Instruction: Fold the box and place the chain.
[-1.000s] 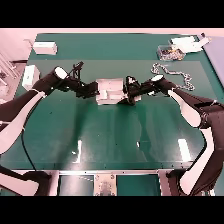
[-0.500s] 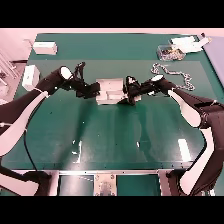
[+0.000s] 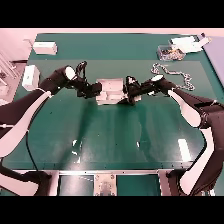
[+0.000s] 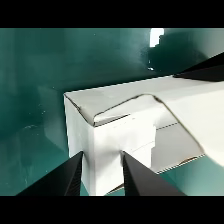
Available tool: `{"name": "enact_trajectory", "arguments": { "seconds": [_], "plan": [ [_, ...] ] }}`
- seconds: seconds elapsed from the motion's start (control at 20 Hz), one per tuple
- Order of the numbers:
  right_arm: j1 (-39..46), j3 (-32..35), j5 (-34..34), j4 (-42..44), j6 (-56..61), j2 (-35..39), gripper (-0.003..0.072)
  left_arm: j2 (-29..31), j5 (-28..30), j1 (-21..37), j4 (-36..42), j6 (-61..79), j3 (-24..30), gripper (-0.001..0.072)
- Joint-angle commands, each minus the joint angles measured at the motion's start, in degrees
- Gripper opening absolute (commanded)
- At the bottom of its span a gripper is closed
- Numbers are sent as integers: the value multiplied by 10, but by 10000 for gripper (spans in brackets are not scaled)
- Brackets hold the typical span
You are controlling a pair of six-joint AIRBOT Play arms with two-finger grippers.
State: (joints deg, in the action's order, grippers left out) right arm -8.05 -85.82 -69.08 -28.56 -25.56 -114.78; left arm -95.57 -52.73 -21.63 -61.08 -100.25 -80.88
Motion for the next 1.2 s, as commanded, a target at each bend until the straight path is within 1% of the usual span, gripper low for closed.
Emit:
{"name": "enact_trajectory", "arguments": {
  "seconds": [0.0,0.2,0.35,0.45,0.6,0.75,0.9,1.15],
  "plan": [
    [0,0,0,0,0,0,584,-7,-5,-6,-11,-14,-7,300],
    [0,0,0,0,0,0,584,-34,-34,-22,-42,-35,-49,301],
    [0,0,0,0,0,0,584,-52,-53,-23,-53,-48,-71,301],
    [0,0,0,0,0,0,584,-60,-63,-25,-64,-61,-78,300],
    [0,0,0,0,0,0,584,-66,-57,-30,-80,-73,-79,300],
    [0,0,0,0,0,0,584,-86,-76,-31,-85,-76,-102,300],
    [0,0,0,0,0,0,584,-97,-92,-42,-119,-93,-126,300],
    [0,0,0,0,0,0,584,-99,-90,-51,-145,-99,-133,299]
  ]
}}
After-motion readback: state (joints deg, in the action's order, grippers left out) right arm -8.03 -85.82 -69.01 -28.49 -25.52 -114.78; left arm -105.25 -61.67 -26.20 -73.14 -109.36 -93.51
